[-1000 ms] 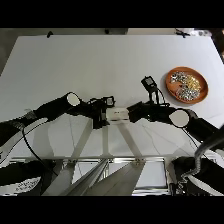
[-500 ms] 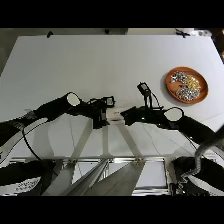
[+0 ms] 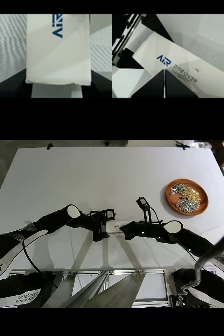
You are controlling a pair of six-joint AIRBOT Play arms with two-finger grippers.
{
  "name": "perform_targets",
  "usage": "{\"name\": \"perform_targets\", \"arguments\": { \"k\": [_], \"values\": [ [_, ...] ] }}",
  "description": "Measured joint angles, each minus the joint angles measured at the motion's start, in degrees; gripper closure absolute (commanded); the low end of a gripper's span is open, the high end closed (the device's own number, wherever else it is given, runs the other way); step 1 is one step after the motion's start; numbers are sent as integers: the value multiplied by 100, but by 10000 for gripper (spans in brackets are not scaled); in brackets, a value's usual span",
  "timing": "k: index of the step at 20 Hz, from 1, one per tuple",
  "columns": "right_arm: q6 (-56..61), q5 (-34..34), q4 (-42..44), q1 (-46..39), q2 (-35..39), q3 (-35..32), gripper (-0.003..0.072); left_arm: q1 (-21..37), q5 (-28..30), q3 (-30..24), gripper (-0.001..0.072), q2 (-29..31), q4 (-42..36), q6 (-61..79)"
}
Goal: Fold the box and place the chain.
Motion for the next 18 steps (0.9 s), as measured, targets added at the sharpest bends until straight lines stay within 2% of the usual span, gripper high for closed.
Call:
{"name": "perform_targets", "arguments": {
  "k": [12,18],
  "values": [
    [-59,-44,22,-4,-291,-168,677,-2,20,-2,318,0,-9,-4],
    [-146,35,37,2,-125,85,677,-2,11,-2,318,0,-46,-46]
  ]
}}
